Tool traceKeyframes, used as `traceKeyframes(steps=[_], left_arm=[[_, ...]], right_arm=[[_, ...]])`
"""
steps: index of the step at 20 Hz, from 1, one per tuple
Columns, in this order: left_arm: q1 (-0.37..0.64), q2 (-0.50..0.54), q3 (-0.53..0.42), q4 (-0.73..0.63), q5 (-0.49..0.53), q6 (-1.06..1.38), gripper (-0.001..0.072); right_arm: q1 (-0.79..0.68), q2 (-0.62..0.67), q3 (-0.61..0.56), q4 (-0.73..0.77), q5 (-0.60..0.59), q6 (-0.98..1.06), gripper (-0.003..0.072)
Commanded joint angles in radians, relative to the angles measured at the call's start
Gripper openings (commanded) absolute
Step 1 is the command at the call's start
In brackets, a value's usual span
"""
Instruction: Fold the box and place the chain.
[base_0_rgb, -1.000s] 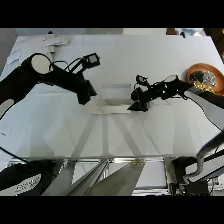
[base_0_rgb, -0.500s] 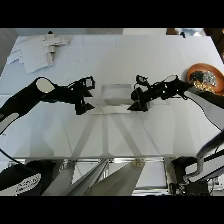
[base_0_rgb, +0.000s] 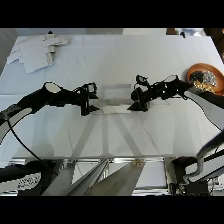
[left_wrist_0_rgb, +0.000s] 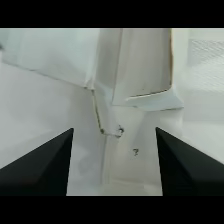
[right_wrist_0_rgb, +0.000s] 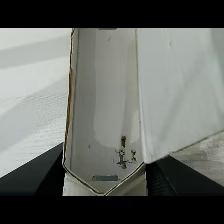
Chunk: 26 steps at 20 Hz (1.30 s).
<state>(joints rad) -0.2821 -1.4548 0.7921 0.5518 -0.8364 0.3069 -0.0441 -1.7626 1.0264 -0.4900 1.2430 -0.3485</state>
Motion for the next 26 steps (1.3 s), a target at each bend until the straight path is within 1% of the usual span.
traceKeyframes(steps=[1,5,9,11,12,13,15,18,20,24,26], left_arm=[[0.000,-0.016,-0.001,-0.021,-0.043,0.053,0.0514],[0.000,-0.016,-0.001,-0.020,-0.106,0.054,0.0509],[0.000,-0.016,-0.001,-0.020,-0.186,0.124,0.0489],[0.000,-0.016,-0.001,-0.020,-0.185,0.128,0.0489],[0.000,-0.016,-0.001,-0.021,-0.184,0.151,0.0471],[0.000,-0.016,-0.001,-0.024,-0.184,0.183,0.0412],[0.000,-0.016,-0.001,-0.026,-0.164,0.219,0.0375],[0.000,-0.016,-0.001,-0.029,-0.080,0.218,0.0257],[0.000,-0.016,-0.001,-0.052,-0.061,0.219,0.0257],[0.000,-0.021,-0.001,-0.161,-0.053,0.237,0.0255],[-0.002,-0.029,-0.001,-0.184,-0.062,0.236,0.0255]], right_arm=[[0.000,0.000,0.000,0.000,0.000,0.000,0.0405],[0.000,0.000,0.000,0.000,0.000,0.000,0.0405],[0.000,0.000,0.000,0.000,0.000,0.000,0.0405],[0.000,0.000,0.000,0.000,0.000,0.000,0.0405],[0.000,0.000,0.000,0.000,0.000,0.000,0.0405],[0.000,0.000,0.000,0.000,0.000,0.000,0.0405],[0.000,0.000,0.000,0.000,0.000,0.000,0.0405],[0.000,0.000,0.000,0.000,0.000,0.000,0.0405],[0.000,0.000,0.000,0.000,0.000,0.000,0.0405],[0.000,0.000,0.000,0.000,0.000,0.000,0.0405],[0.000,0.000,0.000,0.000,0.000,0.000,0.0405]])
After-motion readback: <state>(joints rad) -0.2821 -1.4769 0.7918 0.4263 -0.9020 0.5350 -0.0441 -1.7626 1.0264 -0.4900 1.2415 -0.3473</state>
